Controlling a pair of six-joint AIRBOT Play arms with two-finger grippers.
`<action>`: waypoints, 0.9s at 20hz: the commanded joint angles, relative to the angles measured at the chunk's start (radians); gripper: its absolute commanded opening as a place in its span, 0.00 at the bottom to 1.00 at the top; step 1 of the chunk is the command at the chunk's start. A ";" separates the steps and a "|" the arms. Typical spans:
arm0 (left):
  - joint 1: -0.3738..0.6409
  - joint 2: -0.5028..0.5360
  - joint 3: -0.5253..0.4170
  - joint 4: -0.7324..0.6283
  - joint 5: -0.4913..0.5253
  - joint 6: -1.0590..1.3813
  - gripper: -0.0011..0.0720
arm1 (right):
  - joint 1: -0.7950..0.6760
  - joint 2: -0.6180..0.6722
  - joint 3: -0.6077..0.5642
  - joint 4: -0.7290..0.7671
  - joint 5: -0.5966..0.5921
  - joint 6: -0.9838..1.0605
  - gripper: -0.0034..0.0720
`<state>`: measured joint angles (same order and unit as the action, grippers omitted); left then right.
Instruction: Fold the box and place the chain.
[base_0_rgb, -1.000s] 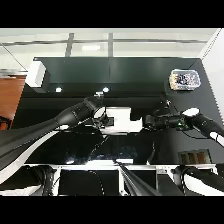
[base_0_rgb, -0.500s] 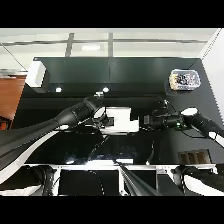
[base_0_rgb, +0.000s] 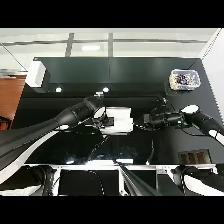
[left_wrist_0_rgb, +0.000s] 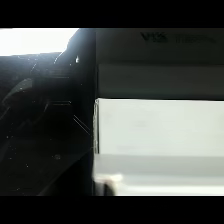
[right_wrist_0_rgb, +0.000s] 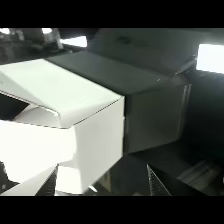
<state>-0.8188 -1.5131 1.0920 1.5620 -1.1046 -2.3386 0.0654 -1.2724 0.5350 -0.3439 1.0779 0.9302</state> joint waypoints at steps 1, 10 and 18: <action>0.000 0.000 0.000 0.000 0.000 0.000 0.06 | 0.013 0.000 0.002 0.064 0.013 0.000 0.76; 0.000 0.000 0.000 0.000 0.000 0.000 0.05 | 0.285 -0.001 0.230 -0.389 -0.096 0.473 0.67; 0.000 0.000 0.000 0.000 0.000 0.000 0.05 | 0.484 -0.034 0.373 -0.774 -0.113 0.879 0.66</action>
<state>-0.8188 -1.5131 1.0920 1.5616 -1.1038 -2.3386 0.4858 -1.2873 0.8658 -0.9745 0.9806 1.6566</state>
